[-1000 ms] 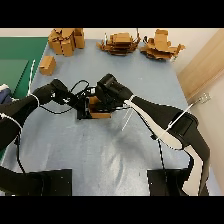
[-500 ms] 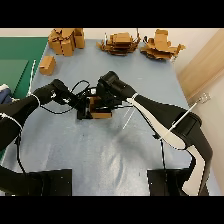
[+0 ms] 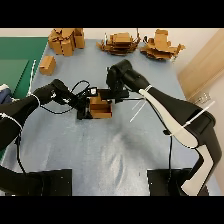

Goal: Fold the box.

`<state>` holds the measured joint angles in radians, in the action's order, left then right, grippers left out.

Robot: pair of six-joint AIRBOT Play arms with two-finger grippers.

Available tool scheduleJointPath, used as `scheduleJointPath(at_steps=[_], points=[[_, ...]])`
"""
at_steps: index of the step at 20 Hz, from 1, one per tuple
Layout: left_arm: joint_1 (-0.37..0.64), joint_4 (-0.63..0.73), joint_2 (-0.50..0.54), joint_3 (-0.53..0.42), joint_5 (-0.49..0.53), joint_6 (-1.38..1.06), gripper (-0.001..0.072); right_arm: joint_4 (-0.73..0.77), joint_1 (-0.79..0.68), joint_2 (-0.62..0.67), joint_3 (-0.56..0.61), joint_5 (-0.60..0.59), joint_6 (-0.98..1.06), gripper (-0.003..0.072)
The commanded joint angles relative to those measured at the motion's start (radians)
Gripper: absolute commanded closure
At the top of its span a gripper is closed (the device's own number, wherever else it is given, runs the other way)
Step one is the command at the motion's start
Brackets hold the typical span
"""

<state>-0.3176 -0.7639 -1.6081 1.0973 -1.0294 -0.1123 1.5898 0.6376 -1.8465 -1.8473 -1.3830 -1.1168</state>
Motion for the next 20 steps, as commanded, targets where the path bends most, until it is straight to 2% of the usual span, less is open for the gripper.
scheduleJointPath(at_steps=[1, 3, 5, 8, 11, 13, 15, 18, 20], points=[[0.002, -0.008, 0.000, 0.000, 0.002, 0.001, 0.0346, 0.189, -0.040, 0.071, 0.010, 0.067, -0.200, 0.0682], [0.002, -0.008, 0.000, 0.000, 0.002, 0.001, 0.0346, 0.219, -0.083, 0.122, 0.058, 0.070, -0.227, 0.0683], [0.002, -0.007, 0.000, 0.000, -0.002, 0.001, 0.0345, 0.285, -0.152, 0.175, 0.157, 0.126, -0.262, 0.0684], [0.002, -0.007, 0.000, 0.000, 0.001, 0.001, 0.0346, 0.659, -0.319, 0.235, 0.358, 0.286, -0.467, 0.0683], [0.002, -0.007, 0.000, 0.000, 0.001, 0.001, 0.0345, 0.839, -0.447, 0.192, 0.443, 0.319, -0.620, 0.0684], [0.002, -0.006, 0.000, 0.000, 0.001, 0.001, 0.0345, 1.016, -0.480, 0.107, 0.422, 0.288, -0.760, 0.0684], [0.002, -0.007, 0.000, 0.000, 0.002, 0.001, 0.0346, 1.148, -0.476, -0.010, 0.347, 0.194, -0.836, 0.0683], [0.002, -0.007, 0.000, 0.000, 0.002, 0.001, 0.0346, 1.165, -0.423, -0.158, 0.187, 0.038, -0.874, 0.0683], [0.002, -0.007, 0.000, 0.000, 0.002, 0.001, 0.0345, 1.181, -0.382, -0.185, 0.115, -0.036, -0.996, 0.0683]])
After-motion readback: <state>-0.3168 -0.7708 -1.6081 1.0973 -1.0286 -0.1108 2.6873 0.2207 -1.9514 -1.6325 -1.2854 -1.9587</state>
